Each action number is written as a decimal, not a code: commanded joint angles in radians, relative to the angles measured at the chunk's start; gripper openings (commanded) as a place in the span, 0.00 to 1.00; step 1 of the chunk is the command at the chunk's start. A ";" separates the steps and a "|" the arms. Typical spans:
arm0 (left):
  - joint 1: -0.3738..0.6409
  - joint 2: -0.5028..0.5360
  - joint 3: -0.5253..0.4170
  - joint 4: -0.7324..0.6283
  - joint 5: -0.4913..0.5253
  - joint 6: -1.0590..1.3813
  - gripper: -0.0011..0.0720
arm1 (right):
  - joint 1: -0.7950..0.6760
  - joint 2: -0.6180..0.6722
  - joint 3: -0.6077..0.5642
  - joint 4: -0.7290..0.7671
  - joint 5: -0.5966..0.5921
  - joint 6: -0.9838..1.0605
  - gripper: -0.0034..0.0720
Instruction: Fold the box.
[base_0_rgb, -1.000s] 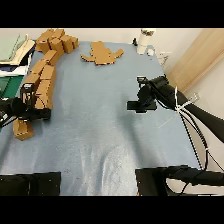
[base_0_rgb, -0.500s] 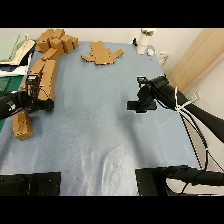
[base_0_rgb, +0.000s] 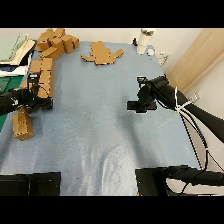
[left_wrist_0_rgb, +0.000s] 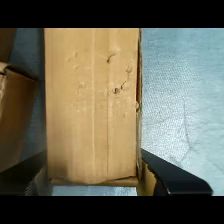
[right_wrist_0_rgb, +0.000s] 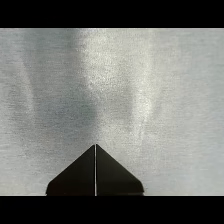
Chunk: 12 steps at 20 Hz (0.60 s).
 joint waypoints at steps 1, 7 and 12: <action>0.009 -0.005 0.005 0.027 -0.061 0.000 0.95 | -0.001 -0.001 0.001 0.000 0.000 0.000 0.05; 0.061 0.035 0.060 0.019 -0.294 -0.002 0.98 | -0.001 -0.001 0.001 0.000 0.000 0.000 0.05; 0.043 0.133 0.184 -0.010 -0.508 0.000 0.98 | -0.001 -0.001 0.001 0.000 0.000 0.000 0.05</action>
